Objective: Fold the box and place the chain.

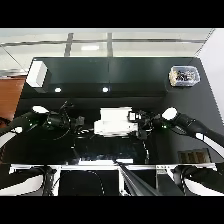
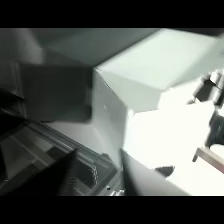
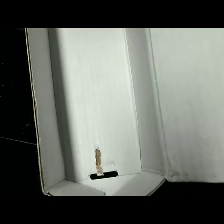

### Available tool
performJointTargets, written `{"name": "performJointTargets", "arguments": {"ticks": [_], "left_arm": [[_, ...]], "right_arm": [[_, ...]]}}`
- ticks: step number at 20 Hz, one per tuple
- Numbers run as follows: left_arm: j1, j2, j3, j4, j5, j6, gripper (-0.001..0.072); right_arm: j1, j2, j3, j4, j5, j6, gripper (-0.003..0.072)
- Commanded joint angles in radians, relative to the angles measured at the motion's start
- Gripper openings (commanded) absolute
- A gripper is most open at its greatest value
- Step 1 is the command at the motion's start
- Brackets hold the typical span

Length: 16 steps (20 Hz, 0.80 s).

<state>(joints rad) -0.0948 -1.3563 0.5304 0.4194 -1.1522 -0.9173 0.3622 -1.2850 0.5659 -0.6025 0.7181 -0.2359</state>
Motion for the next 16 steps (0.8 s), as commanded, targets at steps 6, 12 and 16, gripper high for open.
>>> {"name": "performJointTargets", "arguments": {"ticks": [6,12,16], "left_arm": [[-0.051,-0.001,0.004,-0.046,-0.037,0.039,0.0493],[-0.062,-0.001,0.005,-0.045,-0.036,0.038,0.0484],[-0.064,0.001,0.027,-0.039,-0.038,0.019,0.0407]], "right_arm": [[0.001,0.0,-0.001,0.0,0.0,0.0,0.0474],[0.001,0.0,-0.001,0.0,0.0,0.0,0.0473],[0.001,0.0,-0.001,0.0,0.0,0.0,0.0473]]}}
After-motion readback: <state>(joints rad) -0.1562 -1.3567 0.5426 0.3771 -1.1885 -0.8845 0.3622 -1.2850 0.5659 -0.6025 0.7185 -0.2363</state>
